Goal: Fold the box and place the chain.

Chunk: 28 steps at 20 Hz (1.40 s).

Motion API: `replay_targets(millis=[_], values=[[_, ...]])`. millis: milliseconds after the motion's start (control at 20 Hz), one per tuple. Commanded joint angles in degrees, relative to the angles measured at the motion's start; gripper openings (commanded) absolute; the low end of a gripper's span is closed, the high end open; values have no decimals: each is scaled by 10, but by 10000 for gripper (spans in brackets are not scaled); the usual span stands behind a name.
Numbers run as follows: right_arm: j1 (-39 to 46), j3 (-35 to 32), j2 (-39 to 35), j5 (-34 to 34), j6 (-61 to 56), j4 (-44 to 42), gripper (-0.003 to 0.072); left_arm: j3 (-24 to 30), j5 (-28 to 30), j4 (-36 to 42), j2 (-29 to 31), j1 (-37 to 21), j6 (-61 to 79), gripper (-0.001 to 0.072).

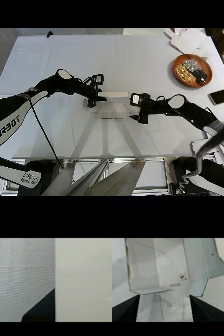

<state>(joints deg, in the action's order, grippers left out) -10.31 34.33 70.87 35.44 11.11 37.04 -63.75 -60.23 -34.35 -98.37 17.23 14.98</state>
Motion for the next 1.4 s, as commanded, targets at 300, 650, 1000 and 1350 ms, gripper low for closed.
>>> replay_targets(millis=[300,650,1000,1350], values=[[1,-1,85,-31,105,-145,698,0,0,0,0,0,0,9],[1,-1,78,-21,54,-179,698,0,0,0,0,0,0,9],[1,-1,62,-14,-122,-83,698,0,0,0,0,0,0,9],[1,-1,62,-45,-202,-59,698,0,0,0,0,0,0,9]])
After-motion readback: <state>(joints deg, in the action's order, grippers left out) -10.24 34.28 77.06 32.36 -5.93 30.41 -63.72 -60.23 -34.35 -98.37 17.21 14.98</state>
